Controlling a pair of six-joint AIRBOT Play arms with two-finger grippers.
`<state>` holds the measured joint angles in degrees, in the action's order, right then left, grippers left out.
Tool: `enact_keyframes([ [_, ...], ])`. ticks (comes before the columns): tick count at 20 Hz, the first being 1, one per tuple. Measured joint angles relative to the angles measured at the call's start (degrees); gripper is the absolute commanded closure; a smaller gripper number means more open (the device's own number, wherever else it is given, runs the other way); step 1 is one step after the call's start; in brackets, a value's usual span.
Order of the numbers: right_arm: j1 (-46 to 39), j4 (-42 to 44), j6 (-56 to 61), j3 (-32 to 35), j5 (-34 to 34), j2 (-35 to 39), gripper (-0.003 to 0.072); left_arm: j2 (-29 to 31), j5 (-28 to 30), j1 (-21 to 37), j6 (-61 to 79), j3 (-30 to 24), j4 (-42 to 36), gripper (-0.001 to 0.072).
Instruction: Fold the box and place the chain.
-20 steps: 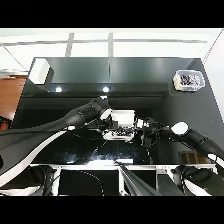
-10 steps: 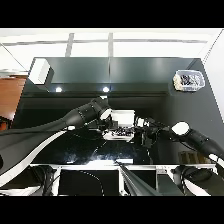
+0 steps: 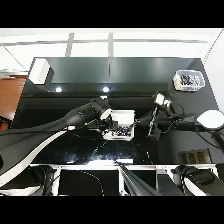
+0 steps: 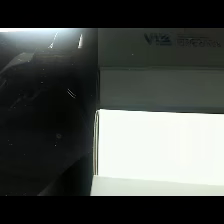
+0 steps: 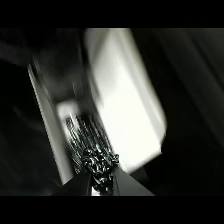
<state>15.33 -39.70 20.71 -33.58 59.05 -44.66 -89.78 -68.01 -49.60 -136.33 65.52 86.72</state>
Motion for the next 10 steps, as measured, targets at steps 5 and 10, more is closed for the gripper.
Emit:
enact_keyframes([
  [5, 2.23, 7.65, 5.09, -3.13, 0.90, 0.26, 0.0598, 0.00, 0.00, 0.00, 0.02, 0.00, -0.07, 0.0680],
  [10, 3.39, 5.42, 8.61, -3.76, -0.96, -1.77, 0.0061, 0.00, 0.00, 0.00, 0.02, 0.00, -0.13, 0.0680],
])
